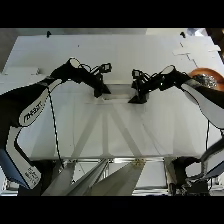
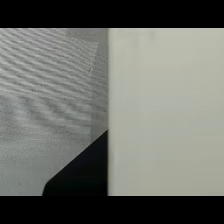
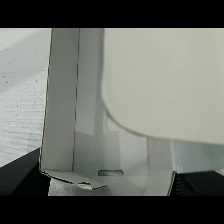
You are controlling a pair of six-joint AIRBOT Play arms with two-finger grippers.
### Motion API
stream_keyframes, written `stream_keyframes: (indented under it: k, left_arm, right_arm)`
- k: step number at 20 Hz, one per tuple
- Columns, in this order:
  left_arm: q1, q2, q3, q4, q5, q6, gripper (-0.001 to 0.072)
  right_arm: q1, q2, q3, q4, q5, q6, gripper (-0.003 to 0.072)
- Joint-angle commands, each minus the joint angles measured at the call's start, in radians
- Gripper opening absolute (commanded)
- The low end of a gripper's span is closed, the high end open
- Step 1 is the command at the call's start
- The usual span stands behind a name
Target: Fold the box and place the chain.
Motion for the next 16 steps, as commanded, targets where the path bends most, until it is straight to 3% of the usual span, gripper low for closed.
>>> stream_keyframes:
  k: [1,6,16]
  left_arm:
    - [0.0,0.0,0.0,0.0,0.001,0.0,0.0015]
    - [0.0,0.0,0.0,0.0,0.001,0.0,0.0015]
    - [0.0,0.0,0.0,0.0,0.001,0.0,0.0015]
  right_arm:
    - [0.0,0.0,0.0,0.018,0.0,-0.001,0.0682]
    - [0.0,0.0,0.0,0.018,0.0,-0.001,0.05]
    - [0.0,0.0,0.0,0.014,0.0,0.0,0.0493]
